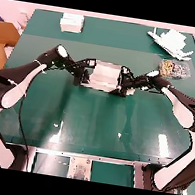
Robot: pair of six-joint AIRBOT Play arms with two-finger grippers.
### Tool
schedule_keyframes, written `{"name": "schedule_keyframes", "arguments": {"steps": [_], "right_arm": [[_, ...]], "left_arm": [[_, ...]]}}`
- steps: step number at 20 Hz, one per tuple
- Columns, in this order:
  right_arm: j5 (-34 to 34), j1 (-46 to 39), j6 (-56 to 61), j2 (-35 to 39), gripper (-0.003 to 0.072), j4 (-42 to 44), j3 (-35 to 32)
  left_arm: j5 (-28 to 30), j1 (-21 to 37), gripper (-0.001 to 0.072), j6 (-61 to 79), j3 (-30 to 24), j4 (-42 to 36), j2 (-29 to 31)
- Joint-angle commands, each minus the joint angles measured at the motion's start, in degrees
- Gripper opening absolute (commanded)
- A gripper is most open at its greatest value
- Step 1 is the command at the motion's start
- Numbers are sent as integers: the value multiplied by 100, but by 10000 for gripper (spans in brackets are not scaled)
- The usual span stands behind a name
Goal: Fold the box and place the chain.
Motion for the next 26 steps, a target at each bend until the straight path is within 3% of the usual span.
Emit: {"name": "schedule_keyframes", "arguments": {"steps": [1, 4, 8, 13, 18, 19, 20, 26], "right_arm": [[7, 7, -2, 0, 622, -2, -2], [7, 4, -2, 0, 622, -2, -2], [7, 4, -2, 0, 622, -2, -2], [7, 4, -2, 0, 622, -2, -2], [7, 4, -2, 0, 622, -2, -2], [7, 4, -2, 0, 622, -2, -2], [7, 4, -2, 0, 622, -2, -2], [7, 7, -2, 0, 623, -2, -2]], "left_arm": [[243, 0, 237, -20, 0, 28, -2], [286, 0, 237, 122, 0, -68, -2], [188, 96, 238, -184, 7, 634, 0], [96, 232, 238, -201, 7, 785, 17], [529, 197, 248, 155, 4, 76, 15], [577, 197, 312, 234, 4, -66, 15], [603, 197, 313, 232, 4, -127, 15], [258, 195, 312, 229, 2, -378, 9]]}}
